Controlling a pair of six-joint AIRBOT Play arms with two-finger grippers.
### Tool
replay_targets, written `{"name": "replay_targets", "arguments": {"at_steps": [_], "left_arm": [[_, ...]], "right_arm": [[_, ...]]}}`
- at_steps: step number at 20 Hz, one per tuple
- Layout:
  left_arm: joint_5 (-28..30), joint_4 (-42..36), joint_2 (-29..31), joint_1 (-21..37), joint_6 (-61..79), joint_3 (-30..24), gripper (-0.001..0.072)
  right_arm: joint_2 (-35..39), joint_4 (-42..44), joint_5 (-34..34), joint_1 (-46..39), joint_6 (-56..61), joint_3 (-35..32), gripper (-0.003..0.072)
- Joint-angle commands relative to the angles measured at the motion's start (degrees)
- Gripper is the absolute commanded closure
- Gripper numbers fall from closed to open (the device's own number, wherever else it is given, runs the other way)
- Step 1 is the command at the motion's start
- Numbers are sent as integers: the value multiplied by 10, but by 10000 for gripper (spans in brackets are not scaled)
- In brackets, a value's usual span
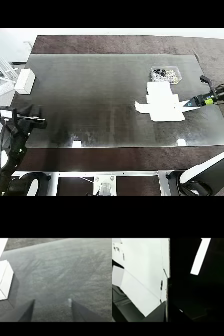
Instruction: Fold the box and place the chain.
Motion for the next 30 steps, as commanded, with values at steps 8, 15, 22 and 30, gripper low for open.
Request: {"name": "replay_targets", "arguments": {"at_steps": [8, 15, 22, 30], "left_arm": [[-22, 0, 0, 0, 1, 9, 178], [-78, -5, 0, 0, 1, 10, 179], [-133, -64, -8, 0, 2, 13, 179], [-231, -71, -261, 0, 1, 190, 179]], "right_arm": [[20, 92, -42, 256, 111, -16, 683], [171, 184, -254, 303, 113, -254, 683], [179, 188, -436, 364, 131, -297, 683], [159, 185, -436, 368, 84, -266, 682]]}}
